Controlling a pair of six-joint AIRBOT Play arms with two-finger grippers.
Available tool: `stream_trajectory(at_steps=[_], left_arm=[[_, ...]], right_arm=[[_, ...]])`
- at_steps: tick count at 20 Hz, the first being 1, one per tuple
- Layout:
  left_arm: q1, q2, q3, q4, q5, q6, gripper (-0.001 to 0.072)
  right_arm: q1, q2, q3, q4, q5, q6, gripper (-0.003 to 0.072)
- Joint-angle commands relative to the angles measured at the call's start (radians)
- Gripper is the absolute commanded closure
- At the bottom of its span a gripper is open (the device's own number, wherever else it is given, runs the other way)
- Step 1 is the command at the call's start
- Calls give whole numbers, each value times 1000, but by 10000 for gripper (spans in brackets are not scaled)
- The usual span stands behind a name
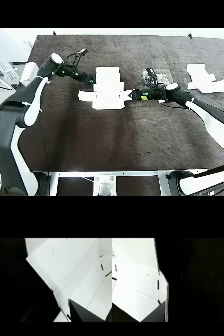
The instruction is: Fold the box and place the chain.
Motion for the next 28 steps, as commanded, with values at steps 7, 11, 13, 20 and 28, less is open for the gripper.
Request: stream_trajectory(at_steps=[7, 11, 13, 20, 28], left_arm=[[-15, -59, 16, -134, -19, 81, 217], [-14, -76, 23, -158, -14, 83, 227], [-14, -83, 23, -163, -23, 84, 255], [-14, -95, 23, -176, -37, 109, 296], [-14, -95, 23, -193, -20, 109, 385]], right_arm=[[0, 0, 0, 1, 2, -9, 678], [0, 0, 0, 0, 2, -10, 678], [0, 0, 0, 0, 2, -10, 678], [0, 0, 0, 0, 2, -10, 677], [0, 0, 0, 0, 2, -12, 677]])
